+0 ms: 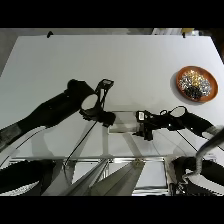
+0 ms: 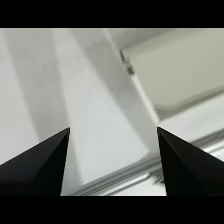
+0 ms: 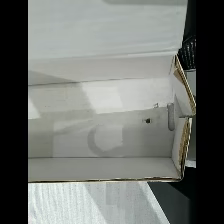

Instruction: Fold the box and place the chain.

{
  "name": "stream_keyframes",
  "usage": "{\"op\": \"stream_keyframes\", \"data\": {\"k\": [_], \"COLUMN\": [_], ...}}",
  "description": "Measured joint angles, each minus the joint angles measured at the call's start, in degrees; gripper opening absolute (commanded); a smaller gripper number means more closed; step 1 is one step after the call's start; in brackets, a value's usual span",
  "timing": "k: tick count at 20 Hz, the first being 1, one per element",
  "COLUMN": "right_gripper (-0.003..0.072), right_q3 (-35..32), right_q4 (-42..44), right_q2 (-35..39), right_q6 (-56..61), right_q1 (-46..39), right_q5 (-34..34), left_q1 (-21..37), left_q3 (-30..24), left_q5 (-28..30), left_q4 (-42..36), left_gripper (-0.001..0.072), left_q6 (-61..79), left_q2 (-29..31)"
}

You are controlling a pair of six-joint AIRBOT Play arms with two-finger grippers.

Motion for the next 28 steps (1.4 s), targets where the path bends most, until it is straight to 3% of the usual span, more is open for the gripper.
{"op": "stream_keyframes", "data": {"k": [4,8,11,14,18,28], "right_gripper": [0.0399,0.0399,0.0399,0.0399,0.0398,0.0399], "right_q3": [0.0,0.0,0.0,0.0,0.0,0.0], "right_q4": [0.0,0.0,0.0,0.0,0.0,0.0], "right_q2": [0.0,0.0,0.0,0.0,0.0,0.0], "right_q6": [0.0,0.0,0.0,0.0,0.0,0.0], "right_q1": [0.0,0.0,0.0,0.0,0.0,0.0], "right_q5": [0.0,0.0,0.0,0.0,0.0,0.0], "left_q1": [4.5,8.5,11.5,14.3,16.2,16.6], "left_q3": [-6.8,-17.0,-21.1,-22.7,-23.7,-27.5], "left_q5": [0.3,11.2,19.4,24.9,27.6,28.2], "left_q4": [-3.3,-14.5,-23.3,-30.5,-37.9,-47.2], "left_gripper": [0.0689,0.069,0.0691,0.0692,0.0692,0.0694], "left_q6": [31.8,72.3,90.9,101.2,111.2,121.0], "left_q2": [5.9,7.7,5.0,1.3,-1.6,-2.7]}}
